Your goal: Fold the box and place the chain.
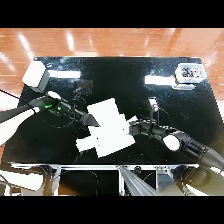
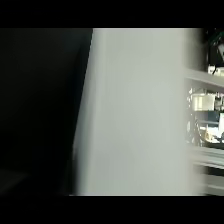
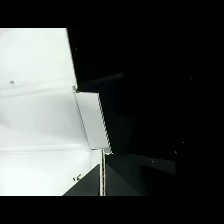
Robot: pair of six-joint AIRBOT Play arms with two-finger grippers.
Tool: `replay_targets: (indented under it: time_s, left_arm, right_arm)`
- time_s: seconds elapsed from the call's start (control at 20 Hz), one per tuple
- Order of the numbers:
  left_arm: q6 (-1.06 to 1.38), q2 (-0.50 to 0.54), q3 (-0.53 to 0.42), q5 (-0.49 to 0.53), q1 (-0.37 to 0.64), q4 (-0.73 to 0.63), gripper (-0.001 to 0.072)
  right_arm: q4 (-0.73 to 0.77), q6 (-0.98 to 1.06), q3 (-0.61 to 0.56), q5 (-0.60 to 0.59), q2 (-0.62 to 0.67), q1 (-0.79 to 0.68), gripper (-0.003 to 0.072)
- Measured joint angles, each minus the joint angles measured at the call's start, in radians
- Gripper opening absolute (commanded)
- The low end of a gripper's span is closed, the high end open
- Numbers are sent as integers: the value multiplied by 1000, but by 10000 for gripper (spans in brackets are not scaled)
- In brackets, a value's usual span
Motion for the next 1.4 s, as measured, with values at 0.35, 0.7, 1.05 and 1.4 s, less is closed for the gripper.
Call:
replay_targets:
  time_s: [0.35, 0.7, 1.05, 1.4]
  left_arm:
    - [9, -11, 4, -21, 0, 23, 19]
    - [37, -11, 92, -25, -15, 29, 18]
    - [72, 47, 219, 16, -112, 229, 17]
    - [159, 169, 191, 170, -212, 280, 17]
  right_arm:
    - [0, 0, 0, 9, 0, 0, 47]
    - [-13, 79, 45, 191, 10, -105, 720]
    - [-153, 76, 195, 428, 48, -351, 720]
    - [-238, 75, 233, 308, 53, -521, 720]
